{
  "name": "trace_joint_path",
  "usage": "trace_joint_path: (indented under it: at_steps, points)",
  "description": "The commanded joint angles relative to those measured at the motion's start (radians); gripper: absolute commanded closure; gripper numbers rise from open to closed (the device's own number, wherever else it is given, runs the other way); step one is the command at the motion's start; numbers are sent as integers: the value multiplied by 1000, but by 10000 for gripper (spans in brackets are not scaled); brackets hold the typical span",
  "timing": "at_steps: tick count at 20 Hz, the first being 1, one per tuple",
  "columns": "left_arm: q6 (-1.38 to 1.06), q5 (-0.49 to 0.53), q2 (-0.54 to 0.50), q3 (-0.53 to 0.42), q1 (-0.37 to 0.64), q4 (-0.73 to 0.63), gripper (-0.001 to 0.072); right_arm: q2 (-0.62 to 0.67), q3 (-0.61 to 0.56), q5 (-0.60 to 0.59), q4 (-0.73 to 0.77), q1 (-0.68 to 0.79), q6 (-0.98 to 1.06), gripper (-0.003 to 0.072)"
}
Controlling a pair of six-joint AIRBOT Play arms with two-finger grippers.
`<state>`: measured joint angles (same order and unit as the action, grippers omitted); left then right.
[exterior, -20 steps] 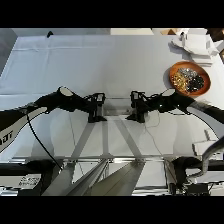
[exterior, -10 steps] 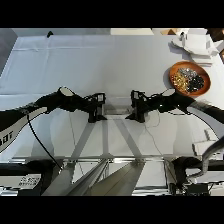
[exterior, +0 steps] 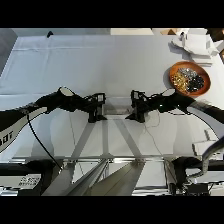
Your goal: Fold the box and place the chain.
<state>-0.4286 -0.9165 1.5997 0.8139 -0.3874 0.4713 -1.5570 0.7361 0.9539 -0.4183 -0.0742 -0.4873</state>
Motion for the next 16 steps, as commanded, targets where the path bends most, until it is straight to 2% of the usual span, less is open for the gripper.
trace_joint_path:
  at_steps: [1,7,8,9,13,16]
  points:
    - [0,0,1,0,-1,1,483,0,0,0,0,0,0,289]
    - [0,0,1,0,-1,1,483,0,0,12,13,0,0,280]
    - [0,0,1,0,-1,0,483,0,0,11,13,0,0,174]
    - [0,0,1,0,-1,1,483,1,0,5,13,0,0,25]
    - [0,0,1,0,-1,0,483,5,0,-1,-23,0,21,12]
    - [0,0,1,0,-1,0,483,41,0,-29,-118,0,101,12]
